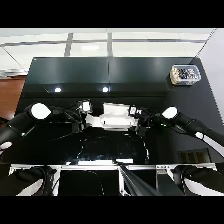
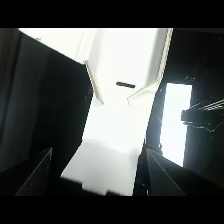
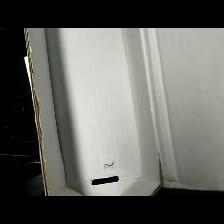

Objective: Fold the box and place the chain.

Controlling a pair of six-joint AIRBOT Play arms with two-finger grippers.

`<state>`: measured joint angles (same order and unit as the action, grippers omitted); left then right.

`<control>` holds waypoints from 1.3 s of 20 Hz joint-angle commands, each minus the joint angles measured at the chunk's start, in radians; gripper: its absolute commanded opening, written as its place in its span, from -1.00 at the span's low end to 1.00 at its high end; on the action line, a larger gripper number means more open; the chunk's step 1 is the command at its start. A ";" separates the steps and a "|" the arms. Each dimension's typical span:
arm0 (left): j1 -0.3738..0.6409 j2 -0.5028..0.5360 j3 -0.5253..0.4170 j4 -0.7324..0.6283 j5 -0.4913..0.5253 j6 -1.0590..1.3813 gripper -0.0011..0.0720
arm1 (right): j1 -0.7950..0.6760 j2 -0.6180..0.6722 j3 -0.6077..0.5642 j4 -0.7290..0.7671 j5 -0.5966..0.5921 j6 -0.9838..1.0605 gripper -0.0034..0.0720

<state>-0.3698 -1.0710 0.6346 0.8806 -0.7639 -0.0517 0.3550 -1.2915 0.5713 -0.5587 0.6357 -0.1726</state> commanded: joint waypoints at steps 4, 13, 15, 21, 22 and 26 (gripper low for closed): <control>-0.092 -0.110 0.060 -0.044 0.058 0.044 0.93 | 0.001 0.001 0.001 0.000 0.000 0.000 0.34; -0.140 -0.200 0.077 -0.073 0.077 0.045 0.53 | 0.001 0.001 0.001 0.000 0.000 0.000 0.34; -0.139 -0.200 0.077 -0.069 0.075 0.045 0.07 | 0.001 0.001 0.001 0.000 0.000 0.000 0.34; -0.139 -0.200 0.089 -0.084 0.047 0.038 -0.20 | 0.001 0.001 0.001 0.000 0.000 0.000 0.34; -0.142 -0.200 0.089 -0.090 0.038 0.038 -0.38 | 0.001 0.001 0.001 0.000 0.000 0.000 0.34; -0.162 -0.224 0.089 -0.194 0.047 0.040 -0.37 | 0.001 0.001 0.001 0.000 0.000 0.000 0.34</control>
